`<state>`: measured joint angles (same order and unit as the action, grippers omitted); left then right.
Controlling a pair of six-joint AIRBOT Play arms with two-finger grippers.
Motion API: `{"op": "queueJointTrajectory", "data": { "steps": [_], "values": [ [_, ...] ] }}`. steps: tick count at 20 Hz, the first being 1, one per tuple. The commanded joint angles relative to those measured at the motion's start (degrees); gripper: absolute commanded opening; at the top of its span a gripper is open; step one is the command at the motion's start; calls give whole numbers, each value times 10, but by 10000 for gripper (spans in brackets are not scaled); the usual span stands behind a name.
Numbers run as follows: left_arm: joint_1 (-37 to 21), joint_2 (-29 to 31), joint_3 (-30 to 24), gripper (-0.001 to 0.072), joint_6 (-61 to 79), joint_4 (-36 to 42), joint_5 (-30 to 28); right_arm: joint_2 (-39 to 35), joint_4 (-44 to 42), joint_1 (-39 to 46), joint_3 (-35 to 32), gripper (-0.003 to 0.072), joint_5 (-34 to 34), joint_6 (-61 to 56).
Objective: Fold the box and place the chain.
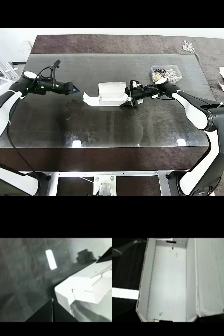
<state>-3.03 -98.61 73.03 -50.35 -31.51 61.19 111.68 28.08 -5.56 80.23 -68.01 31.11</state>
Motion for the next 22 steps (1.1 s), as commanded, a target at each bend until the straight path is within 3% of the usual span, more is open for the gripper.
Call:
{"op": "queueJointTrajectory", "data": {
  "steps": [1, 7, 15, 22],
  "values": [
    [2, 0, -20, 20, -89, -14, 22, 0, 0, 0, 0, 591, 0, 0],
    [42, 0, -20, 21, -189, -93, -15, 0, 0, 0, 0, 591, 0, 0],
    [102, -7, -20, 21, -213, -97, -38, 0, 0, 0, 0, 591, 0, 0],
    [106, -6, -20, 22, -195, -68, -25, 0, 0, 0, 0, 591, 0, 0]
  ]
}}
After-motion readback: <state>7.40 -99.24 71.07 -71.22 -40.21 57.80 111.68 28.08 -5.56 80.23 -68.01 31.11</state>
